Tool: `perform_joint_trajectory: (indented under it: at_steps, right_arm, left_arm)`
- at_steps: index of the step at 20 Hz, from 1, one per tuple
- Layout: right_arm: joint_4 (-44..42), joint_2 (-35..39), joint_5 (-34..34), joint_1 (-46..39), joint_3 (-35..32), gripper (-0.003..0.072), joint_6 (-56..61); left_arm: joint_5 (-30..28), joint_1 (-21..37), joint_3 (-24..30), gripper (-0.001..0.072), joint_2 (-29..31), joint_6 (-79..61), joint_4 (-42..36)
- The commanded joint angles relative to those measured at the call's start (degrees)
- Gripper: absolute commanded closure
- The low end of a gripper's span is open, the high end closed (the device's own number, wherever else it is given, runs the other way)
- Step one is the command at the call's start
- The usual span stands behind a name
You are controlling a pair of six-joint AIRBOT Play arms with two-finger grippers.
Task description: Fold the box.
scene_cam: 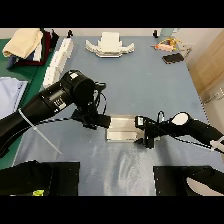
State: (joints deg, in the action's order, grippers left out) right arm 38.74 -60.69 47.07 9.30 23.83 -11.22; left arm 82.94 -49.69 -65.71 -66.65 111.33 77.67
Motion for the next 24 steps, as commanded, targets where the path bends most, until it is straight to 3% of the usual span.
perform_joint_trajectory:
  at_steps: [1,6,7,8,14,18,24]
  right_arm:
    - [0.02,0.04,0.02,0.02,0.02,0.0166,0.02]
    - [0.02,0.04,0.0,0.02,0.02,0.0166,0.02]
    - [0.02,0.04,0.02,0.02,0.02,0.0166,0.02]
    - [0.02,0.04,0.0,0.02,0.02,0.0166,0.02]
    - [0.02,0.04,0.0,0.02,0.02,0.0166,0.02]
    - [0.02,0.04,0.0,0.02,0.02,0.0166,0.02]
    - [0.02,0.04,0.0,0.02,0.02,0.0166,0.02]
  left_arm:
    - [-7.39,0.52,4.52,0.0697,0.31,-30.38,-4.96]
    - [-15.63,10.34,18.88,0.0671,3.82,-68.83,-13.31]
    - [-17.86,11.61,21.57,0.0307,4.31,-76.65,-15.8]
    - [-21.27,12.81,24.11,0.0012,4.55,-82.93,-19.12]
    - [-39.76,14.43,32.61,0.0011,4.61,-106.36,-32.79]
    - [-42.12,14.43,35.23,0.0012,4.59,-115.05,-37.7]
    - [-44.22,14.43,35.71,0.0012,4.5,-116.52,-39.01]
